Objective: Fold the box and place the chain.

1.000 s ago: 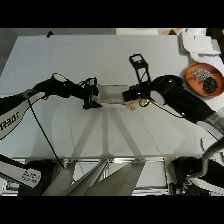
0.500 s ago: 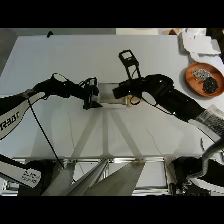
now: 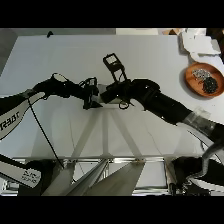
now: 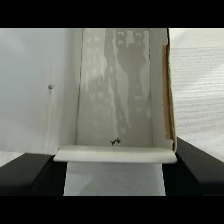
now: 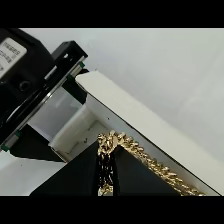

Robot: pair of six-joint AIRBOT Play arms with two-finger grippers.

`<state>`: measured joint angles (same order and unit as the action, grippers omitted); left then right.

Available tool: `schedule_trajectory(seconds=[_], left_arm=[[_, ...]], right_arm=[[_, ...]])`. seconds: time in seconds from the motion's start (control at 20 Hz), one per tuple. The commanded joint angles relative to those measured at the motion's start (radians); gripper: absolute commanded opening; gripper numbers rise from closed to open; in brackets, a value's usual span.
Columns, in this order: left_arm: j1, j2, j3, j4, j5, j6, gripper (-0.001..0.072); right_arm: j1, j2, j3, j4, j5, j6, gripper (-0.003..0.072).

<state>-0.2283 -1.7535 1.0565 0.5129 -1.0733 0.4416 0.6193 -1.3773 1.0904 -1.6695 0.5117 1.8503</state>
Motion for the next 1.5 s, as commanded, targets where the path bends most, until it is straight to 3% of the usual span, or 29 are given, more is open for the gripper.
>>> schedule_trajectory(seconds=[0.0, 0.25, 0.3, 0.35, 0.4, 0.7, 0.9, 1.05, 1.2, 1.45], left_arm=[[0.000, 0.000, 0.000, 0.000, 0.000, 0.000, 0.0276], [0.000, 0.000, 0.000, 0.000, 0.000, 0.000, 0.0276], [0.000, 0.000, 0.000, 0.000, 0.000, 0.000, 0.0276], [0.000, 0.000, 0.000, 0.000, 0.000, 0.000, 0.0276], [0.000, 0.000, 0.000, 0.000, 0.000, 0.000, 0.0276], [0.000, 0.000, 0.000, 0.000, 0.000, 0.000, 0.0276], [0.000, 0.000, 0.000, 0.000, 0.000, 0.000, 0.0276], [0.000, 0.000, 0.000, 0.000, 0.000, 0.000, 0.0276], [0.000, 0.000, 0.000, 0.000, 0.000, 0.000, 0.0276], [0.000, 0.000, 0.000, 0.000, 0.000, 0.000, 0.0276]], right_arm=[[0.005, -0.059, 0.002, 0.002, 0.007, 0.001, 0.0008], [0.005, -0.137, 0.002, 0.000, 0.052, 0.001, 0.0012], [0.005, -0.137, 0.002, 0.000, 0.059, 0.001, 0.0065], [0.005, -0.134, 0.002, 0.003, 0.059, 0.001, 0.0213], [0.005, -0.129, 0.002, 0.003, 0.060, 0.001, 0.0303], [-0.004, 0.018, 0.005, 0.032, 0.221, -0.041, 0.0304], [-0.061, 0.193, 0.004, 0.034, 0.340, -0.300, 0.0333], [-0.189, 0.243, 0.004, 0.085, 0.437, -0.534, 0.0350], [-0.365, 0.207, 0.004, 0.221, 0.484, -0.834, 0.0475], [-0.526, 0.058, 0.004, 0.371, 0.484, -1.307, 0.0478]])
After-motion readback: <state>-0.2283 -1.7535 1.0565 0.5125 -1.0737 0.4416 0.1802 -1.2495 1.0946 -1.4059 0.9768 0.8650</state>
